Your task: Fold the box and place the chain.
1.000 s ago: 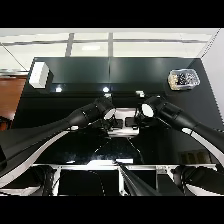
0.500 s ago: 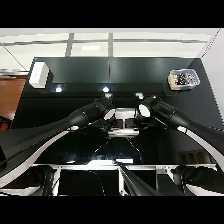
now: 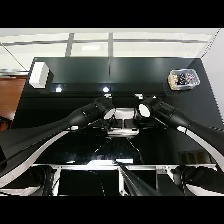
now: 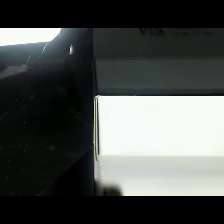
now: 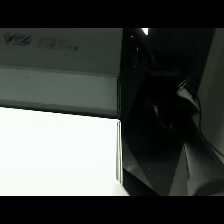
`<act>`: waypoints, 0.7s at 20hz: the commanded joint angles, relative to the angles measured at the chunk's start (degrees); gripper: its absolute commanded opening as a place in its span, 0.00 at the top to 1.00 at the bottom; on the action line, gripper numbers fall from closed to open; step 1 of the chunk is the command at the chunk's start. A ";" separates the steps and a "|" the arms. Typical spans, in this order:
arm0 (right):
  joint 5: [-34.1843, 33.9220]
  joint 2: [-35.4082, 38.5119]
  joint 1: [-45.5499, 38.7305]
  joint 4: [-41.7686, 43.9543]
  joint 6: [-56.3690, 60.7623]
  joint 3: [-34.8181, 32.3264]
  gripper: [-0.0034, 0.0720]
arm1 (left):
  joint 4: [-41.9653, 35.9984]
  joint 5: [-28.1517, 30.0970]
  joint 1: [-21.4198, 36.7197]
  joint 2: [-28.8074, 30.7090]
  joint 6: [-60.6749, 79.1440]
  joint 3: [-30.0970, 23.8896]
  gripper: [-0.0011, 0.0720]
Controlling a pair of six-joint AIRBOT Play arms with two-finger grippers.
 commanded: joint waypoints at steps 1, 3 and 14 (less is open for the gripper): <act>-0.15 -0.02 0.02 0.00 0.68 0.07 0.69 | -0.22 -0.09 0.04 0.00 -0.22 0.02 0.95; -0.09 -0.02 0.02 0.00 1.42 0.07 0.91 | -0.22 -0.09 0.04 0.00 -0.22 0.02 0.95; 3.45 11.52 -0.57 -1.40 -3.91 0.57 0.59 | -0.22 -0.22 0.04 0.00 -0.22 0.02 0.95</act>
